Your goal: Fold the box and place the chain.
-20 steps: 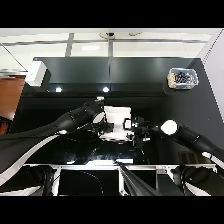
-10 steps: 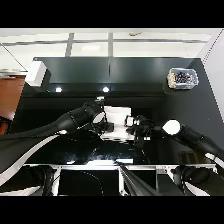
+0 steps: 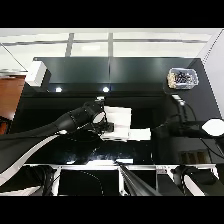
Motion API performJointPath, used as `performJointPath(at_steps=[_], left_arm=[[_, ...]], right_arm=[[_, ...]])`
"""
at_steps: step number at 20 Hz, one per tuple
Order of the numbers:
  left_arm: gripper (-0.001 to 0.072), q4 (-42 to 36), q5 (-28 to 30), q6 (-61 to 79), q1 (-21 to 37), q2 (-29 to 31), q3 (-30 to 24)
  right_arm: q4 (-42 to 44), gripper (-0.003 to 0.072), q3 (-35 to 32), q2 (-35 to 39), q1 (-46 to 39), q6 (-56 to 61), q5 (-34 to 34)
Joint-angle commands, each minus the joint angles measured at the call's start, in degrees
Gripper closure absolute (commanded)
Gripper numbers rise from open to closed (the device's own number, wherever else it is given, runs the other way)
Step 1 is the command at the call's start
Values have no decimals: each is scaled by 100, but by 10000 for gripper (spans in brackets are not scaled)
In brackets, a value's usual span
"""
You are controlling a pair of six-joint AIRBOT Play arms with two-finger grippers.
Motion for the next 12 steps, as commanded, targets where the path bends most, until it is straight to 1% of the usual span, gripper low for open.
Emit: performJointPath(at_steps=[1, 3, 4, 7, 10, 12], left_arm=[[680, 9, -70, 7, 0, -4, 0], [680, 7, -96, 7, 0, -4, 0], [680, 9, -129, 7, 0, -4, 0], [681, 22, -131, 7, 0, -4, 0], [681, 24, -133, 7, 0, -4, 0], [680, 22, -133, 7, 0, -4, 0]], right_arm=[[-267, 634, -470, 142, -955, 2413, 50], [-50, 635, -776, -37, -1003, 2535, -341], [243, 634, -881, -197, -997, 2518, -415], [1069, 634, -935, -922, -765, 1764, -424], [1561, 634, -935, -1611, -450, 1246, -481], [1910, 633, -933, -1873, -262, 855, -520]])
